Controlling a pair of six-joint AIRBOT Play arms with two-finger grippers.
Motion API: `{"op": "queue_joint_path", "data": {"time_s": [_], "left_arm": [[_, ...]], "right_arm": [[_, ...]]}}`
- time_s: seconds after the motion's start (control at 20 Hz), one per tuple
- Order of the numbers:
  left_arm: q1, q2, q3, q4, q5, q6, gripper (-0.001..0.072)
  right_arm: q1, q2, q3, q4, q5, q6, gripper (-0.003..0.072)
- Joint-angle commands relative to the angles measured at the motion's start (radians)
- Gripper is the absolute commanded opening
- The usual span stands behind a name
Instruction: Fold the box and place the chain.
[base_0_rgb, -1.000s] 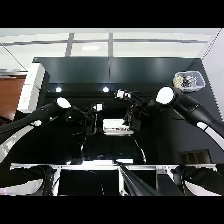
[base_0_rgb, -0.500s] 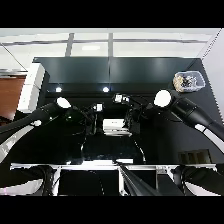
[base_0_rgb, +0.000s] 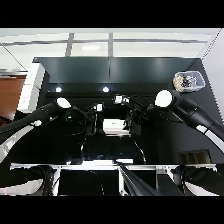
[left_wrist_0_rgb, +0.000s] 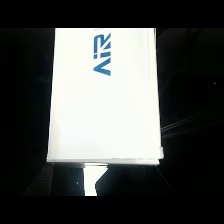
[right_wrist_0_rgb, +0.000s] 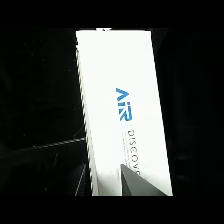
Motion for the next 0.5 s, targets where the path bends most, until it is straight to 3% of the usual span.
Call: {"op": "queue_joint_path", "data": {"time_s": [0.0, 0.45], "left_arm": [[0.0, 0.0, 0.001, 0.0, 0.002, 0.001, 0.037], [0.0, 0.0, 0.001, 0.0, 0.002, 0.002, 0.037]], "right_arm": [[0.0, 0.003, 0.0, -0.001, -0.001, 0.008, 0.0246], [-0.001, 0.002, -0.057, 0.004, -0.056, 0.016, 0.0246]]}}
